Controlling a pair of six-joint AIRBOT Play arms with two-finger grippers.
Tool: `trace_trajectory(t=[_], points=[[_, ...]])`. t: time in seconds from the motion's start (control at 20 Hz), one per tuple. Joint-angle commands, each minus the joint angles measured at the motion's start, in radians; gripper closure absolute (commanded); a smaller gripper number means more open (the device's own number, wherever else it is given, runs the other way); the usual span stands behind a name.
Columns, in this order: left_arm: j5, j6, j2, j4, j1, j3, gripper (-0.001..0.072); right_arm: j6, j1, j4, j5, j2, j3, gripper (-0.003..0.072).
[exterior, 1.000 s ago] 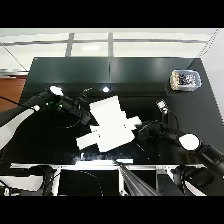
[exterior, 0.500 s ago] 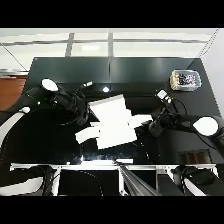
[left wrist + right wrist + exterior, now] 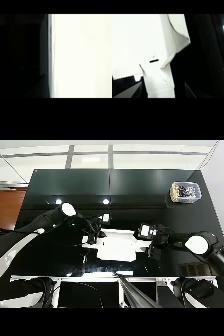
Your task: Fold the box and place the chain.
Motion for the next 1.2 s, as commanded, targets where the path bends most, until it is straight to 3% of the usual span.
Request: trace_trajectory(t=[0.0,0.45,0.65,0.85,1.15], points=[[0.020,0.024,-0.037,0.006,-0.018,-0.003,0.0683,-0.094,0.040,0.001,-0.068,0.000,-0.045,0.0067],[0.021,0.022,-0.037,0.007,-0.017,-0.002,0.0682,-0.246,0.095,0.078,-0.053,-0.136,-0.096,0.0067],[0.021,0.023,-0.037,0.007,-0.017,-0.002,0.0682,-0.298,0.113,0.179,-0.010,-0.164,-0.096,0.0067],[0.023,0.023,-0.037,0.007,-0.017,-0.002,0.0682,-0.296,0.166,0.301,-0.184,-0.213,-0.105,0.0067],[0.023,0.023,-0.037,0.007,-0.017,-0.002,0.0682,-0.253,0.193,0.288,-0.220,-0.228,-0.101,0.0067]])
